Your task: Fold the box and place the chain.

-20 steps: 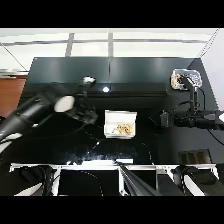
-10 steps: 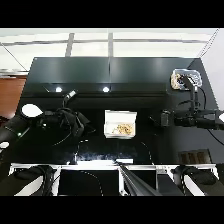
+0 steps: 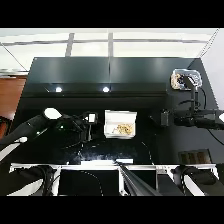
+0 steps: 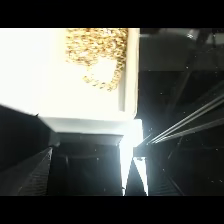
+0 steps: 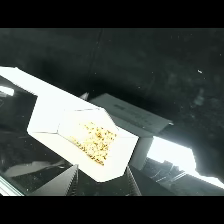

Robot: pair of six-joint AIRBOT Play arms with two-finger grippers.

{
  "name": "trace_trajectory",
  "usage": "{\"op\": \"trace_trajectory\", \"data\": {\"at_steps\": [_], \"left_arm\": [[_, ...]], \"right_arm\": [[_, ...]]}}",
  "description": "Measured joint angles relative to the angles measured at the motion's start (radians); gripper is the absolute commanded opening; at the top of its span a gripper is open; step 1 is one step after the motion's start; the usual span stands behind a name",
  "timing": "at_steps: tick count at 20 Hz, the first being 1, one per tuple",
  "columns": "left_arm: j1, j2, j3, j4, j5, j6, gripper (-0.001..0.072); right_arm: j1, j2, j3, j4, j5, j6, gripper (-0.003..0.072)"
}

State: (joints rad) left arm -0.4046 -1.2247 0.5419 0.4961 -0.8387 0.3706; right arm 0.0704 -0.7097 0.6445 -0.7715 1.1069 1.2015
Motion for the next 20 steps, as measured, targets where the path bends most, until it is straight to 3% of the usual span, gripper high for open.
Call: {"op": "trace_trajectory", "data": {"at_steps": [10,20], "left_arm": [[-0.018,-0.113,0.093,0.01,-0.015,-0.059,0.071],[-0.031,-0.132,0.113,0.054,-0.045,-0.075,0.071]], "right_arm": [[0.0,0.0,0.0,0.009,-0.034,0.0,0.0366],[0.0,0.0,0.0,0.011,-0.037,-0.001,0.0366]]}}
